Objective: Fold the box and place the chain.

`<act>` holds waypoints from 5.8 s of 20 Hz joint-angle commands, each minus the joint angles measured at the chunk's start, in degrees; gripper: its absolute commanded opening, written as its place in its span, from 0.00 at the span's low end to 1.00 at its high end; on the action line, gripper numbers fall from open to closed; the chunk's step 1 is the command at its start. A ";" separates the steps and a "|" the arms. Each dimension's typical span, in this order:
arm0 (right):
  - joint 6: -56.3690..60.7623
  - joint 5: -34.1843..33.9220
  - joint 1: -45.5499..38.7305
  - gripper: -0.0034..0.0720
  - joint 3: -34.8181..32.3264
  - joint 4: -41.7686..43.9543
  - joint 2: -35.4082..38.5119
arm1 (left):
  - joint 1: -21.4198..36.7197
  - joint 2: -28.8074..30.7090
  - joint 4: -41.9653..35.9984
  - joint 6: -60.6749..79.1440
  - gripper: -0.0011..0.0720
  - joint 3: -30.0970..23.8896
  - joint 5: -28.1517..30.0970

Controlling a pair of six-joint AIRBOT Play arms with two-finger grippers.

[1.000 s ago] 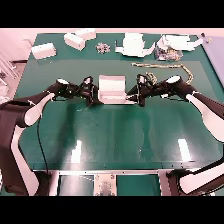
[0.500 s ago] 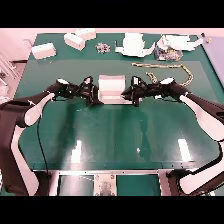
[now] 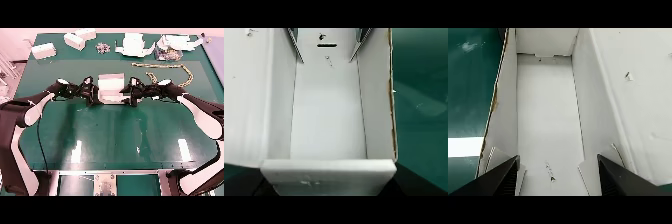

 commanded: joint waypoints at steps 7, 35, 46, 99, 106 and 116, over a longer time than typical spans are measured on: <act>1.46 -0.35 -0.07 0.90 0.00 -0.13 -0.09 | 0.02 -0.02 0.00 -0.07 0.66 0.00 0.00; 77.37 -1.11 -20.33 0.05 -1.77 -17.99 13.51 | 0.02 -0.02 0.00 -0.04 0.66 0.00 0.02; 79.91 -1.90 -7.93 0.05 -4.07 -16.17 4.13 | 0.02 -0.02 0.00 -0.07 0.66 0.00 0.00; 87.21 -5.75 4.52 0.51 3.06 -23.08 6.58 | 0.02 -0.02 -0.46 -0.04 0.66 0.00 -1.09; 102.53 -5.66 9.62 0.51 9.35 -40.26 6.58 | 0.02 -0.02 -0.46 -0.07 0.66 0.00 -1.09; 122.68 -5.64 15.23 0.50 10.49 -58.75 6.14 | 0.02 -0.02 -0.46 -0.07 0.66 0.00 -1.11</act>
